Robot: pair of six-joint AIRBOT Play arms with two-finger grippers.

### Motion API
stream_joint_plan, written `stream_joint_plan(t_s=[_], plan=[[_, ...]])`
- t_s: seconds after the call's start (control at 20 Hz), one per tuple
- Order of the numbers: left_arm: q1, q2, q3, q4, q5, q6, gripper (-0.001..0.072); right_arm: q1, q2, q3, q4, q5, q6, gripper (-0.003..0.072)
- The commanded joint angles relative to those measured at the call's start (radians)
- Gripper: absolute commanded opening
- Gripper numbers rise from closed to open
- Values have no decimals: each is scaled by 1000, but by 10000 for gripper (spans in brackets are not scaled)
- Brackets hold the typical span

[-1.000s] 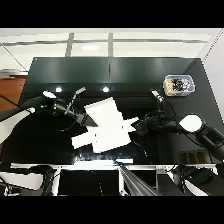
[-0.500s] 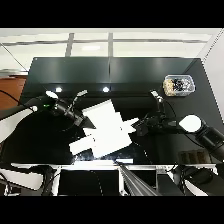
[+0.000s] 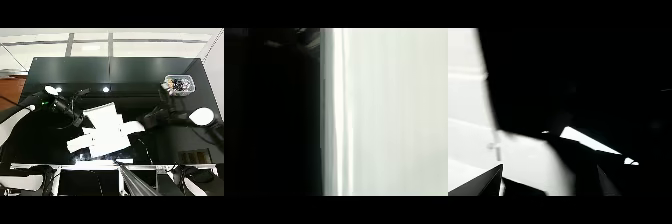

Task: Fold the box and place the chain.

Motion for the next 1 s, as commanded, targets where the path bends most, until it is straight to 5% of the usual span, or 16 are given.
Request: stream_joint_plan(t_s=[0.0, 0.15, 0.25, 0.4, 0.65, 0.95], plan=[[-92, 173, 6, 102, 107, 26, 26, -171, 16, 109, -217, 85, -6, 705], [-207, 369, -52, 203, 404, 96, 30, -239, 16, 165, -460, 68, -8, 705], [-257, 416, -100, 215, 554, 167, 33, -249, 16, 166, -495, 28, -7, 704], [-308, 390, -114, 252, 575, 179, 32, -248, 13, 159, -378, 18, -94, 705], [-330, 330, -180, 249, 669, 266, 32, -226, 13, 47, -22, 67, -645, 705], [-330, 287, -198, 206, 680, 275, 32, -38, 13, -56, -6, 123, -746, 705]])
